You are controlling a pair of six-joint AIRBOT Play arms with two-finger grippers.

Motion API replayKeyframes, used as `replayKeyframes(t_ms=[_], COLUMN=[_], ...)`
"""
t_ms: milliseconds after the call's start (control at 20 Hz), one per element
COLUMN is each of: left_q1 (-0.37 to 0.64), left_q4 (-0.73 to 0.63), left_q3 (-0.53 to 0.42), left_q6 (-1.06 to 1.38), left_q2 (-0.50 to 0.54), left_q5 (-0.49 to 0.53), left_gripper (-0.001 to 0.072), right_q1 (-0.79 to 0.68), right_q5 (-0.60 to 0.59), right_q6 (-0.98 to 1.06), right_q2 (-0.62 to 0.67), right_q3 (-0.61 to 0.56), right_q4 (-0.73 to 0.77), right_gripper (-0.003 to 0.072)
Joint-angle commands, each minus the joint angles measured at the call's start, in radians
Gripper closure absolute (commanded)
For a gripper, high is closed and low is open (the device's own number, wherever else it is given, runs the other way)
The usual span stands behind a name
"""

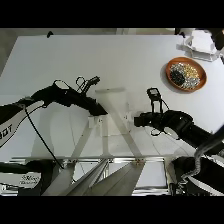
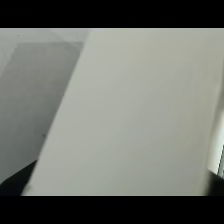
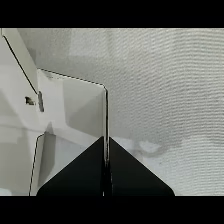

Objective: Fold the box and place the chain.

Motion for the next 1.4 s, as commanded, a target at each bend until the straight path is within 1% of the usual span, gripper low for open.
replayKeyframes(t_ms=[0,200,300,350,400,450,600,750,850,900,950,1000,1050,1150,1200,1300,1350], left_q1=[0.029,0.034,0.019,0.013,0.01,0.01,0.011,0.011,0.01,0.009,0.009,0.008,0.007,0.003,-0.005,-0.05,-0.085], left_q4=[-0.002,-0.035,-0.038,-0.037,-0.032,-0.019,0.039,0.05,0.048,0.047,0.042,0.039,0.04,0.031,0.0,-0.089,-0.09], left_q3=[0.0,0.0,0.0,0.0,0.0,0.0,0.0,0.0,0.0,0.0,0.0,0.0,0.0,-0.003,-0.018,-0.079,-0.108], left_q6=[0.008,0.038,0.058,0.064,0.064,0.064,0.064,0.074,0.127,0.14,0.17,0.196,0.198,0.185,0.196,0.267,0.299], left_q2=[-0.001,-0.001,-0.001,-0.001,-0.001,-0.001,-0.001,0.003,0.017,0.03,0.049,0.073,0.104,0.169,0.208,0.313,0.364], left_q5=[-0.003,-0.002,0.006,0.013,0.023,0.029,0.027,0.026,0.011,0.01,-0.001,-0.011,-0.011,-0.008,0.007,0.089,0.12], left_gripper=[0.0371,0.0383,0.0463,0.0542,0.0682,0.07,0.07,0.0702,0.0707,0.0708,0.0708,0.0709,0.071,0.0713,0.0714,0.0714,0.0713], right_q1=[0.001,0.001,0.001,0.001,0.001,0.001,0.001,0.001,0.001,0.001,0.001,0.001,0.001,0.001,0.001,0.001,0.001], right_q5=[0.0,0.0,0.0,0.0,0.002,0.004,0.006,0.006,0.035,0.065,0.097,0.136,0.179,0.286,0.337,0.44,0.49], right_q6=[0.0,0.0,0.0,0.0,0.0,0.0,0.0,0.0,0.0,-0.001,-0.001,-0.011,-0.038,-0.083,-0.097,-0.103,-0.106], right_q2=[0.001,0.001,0.001,0.001,0.001,0.001,0.001,0.001,0.001,0.003,0.014,0.037,0.067,0.154,0.211,0.327,0.383], right_q3=[0.0,0.0,0.0,0.0,0.0,0.0,0.0,0.002,0.018,0.034,0.049,0.065,0.08,0.105,0.107,0.107,0.107], right_q4=[0.004,0.005,0.005,0.005,0.005,0.005,0.005,0.01,0.016,0.016,0.015,0.011,0.01,-0.006,-0.024,-0.064,-0.089], right_gripper=[0.0678,0.0678,0.0678,0.0678,0.0678,0.0678,0.0678,0.0678,0.0676,0.0673,0.0647,0.0597,0.0582,0.058,0.058,0.058,0.058])
